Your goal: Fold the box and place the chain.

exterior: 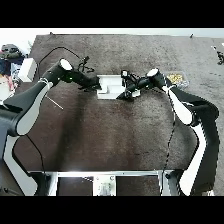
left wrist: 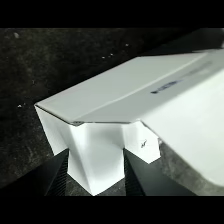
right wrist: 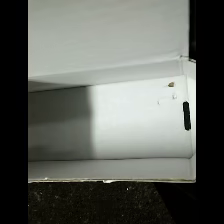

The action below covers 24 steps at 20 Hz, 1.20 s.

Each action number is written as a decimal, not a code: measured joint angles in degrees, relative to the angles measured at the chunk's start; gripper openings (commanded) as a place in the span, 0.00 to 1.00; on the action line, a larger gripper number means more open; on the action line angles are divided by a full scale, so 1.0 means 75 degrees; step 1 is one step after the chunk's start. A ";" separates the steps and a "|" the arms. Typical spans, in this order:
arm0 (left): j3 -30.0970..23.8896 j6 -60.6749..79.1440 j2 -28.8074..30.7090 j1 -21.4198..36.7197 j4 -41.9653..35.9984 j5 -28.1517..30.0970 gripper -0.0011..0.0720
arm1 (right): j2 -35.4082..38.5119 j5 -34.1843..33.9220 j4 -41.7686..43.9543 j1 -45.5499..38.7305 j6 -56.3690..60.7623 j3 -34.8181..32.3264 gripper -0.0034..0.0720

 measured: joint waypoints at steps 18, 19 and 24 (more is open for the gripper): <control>0.1145 -0.4374 -0.0437 -0.1547 0.4380 -0.0286 0.52 | 0.0000 0.0000 0.0000 0.0000 -0.0003 0.0000 0.67; 0.1291 -0.4648 -0.0519 -0.1670 0.4765 -0.0420 0.51 | 0.0000 0.0000 0.0000 0.0000 -0.0003 0.0000 0.67; 0.1714 -0.5709 -0.0839 -0.2022 0.6102 -0.0883 0.49 | 0.0000 0.0000 0.0003 0.0000 -0.0003 0.0000 0.67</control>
